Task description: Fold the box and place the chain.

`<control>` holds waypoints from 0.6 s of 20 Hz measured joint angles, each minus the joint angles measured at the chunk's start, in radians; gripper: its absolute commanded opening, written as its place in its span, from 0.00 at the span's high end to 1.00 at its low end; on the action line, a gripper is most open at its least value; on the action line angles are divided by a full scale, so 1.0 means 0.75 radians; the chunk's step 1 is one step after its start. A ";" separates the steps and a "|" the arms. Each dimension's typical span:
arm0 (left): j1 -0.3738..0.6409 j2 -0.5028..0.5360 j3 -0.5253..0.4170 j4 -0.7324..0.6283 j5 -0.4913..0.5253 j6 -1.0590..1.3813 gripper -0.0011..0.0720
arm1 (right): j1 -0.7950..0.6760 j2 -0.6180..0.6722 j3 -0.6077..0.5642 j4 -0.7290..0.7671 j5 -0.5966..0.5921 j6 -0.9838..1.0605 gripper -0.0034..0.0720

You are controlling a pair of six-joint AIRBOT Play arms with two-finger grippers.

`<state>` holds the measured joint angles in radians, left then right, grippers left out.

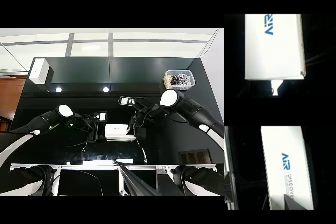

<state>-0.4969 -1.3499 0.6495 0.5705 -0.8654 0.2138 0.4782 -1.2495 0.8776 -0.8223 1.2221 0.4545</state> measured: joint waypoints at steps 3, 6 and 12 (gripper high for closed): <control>0.000 0.000 0.000 -0.001 0.001 -0.001 0.66 | 0.023 0.000 0.000 -0.032 -0.016 0.025 0.63; 0.000 0.000 0.000 -0.002 0.002 -0.002 0.66 | 0.033 0.000 0.000 -0.046 -0.023 0.043 0.63; 0.000 -0.001 0.000 -0.004 0.002 -0.004 0.66 | 0.036 0.014 0.000 -0.062 -0.007 0.085 0.63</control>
